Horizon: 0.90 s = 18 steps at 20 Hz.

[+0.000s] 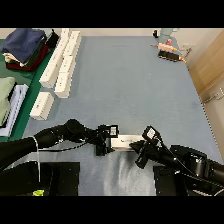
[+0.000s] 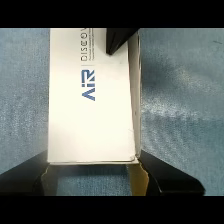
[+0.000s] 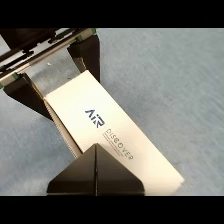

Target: Fold the box.

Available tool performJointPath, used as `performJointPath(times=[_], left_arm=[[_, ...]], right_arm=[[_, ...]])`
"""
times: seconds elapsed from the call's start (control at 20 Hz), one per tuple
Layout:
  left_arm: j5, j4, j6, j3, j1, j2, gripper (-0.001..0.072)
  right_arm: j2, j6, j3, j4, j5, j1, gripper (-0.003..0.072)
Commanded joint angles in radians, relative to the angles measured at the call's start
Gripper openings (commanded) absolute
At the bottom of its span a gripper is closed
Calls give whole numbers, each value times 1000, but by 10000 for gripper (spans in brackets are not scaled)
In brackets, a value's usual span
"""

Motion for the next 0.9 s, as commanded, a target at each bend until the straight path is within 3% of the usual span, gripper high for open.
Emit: performJointPath(times=[0.0,0.5,0.85], left_arm=[[2,1,0,0,0,0,519],[2,1,0,0,0,0,519],[2,1,0,0,0,0,519]], right_arm=[[49,0,2,-18,84,-1,2],[48,53,-48,-12,82,0,2],[-41,60,-48,-5,47,0,2]])
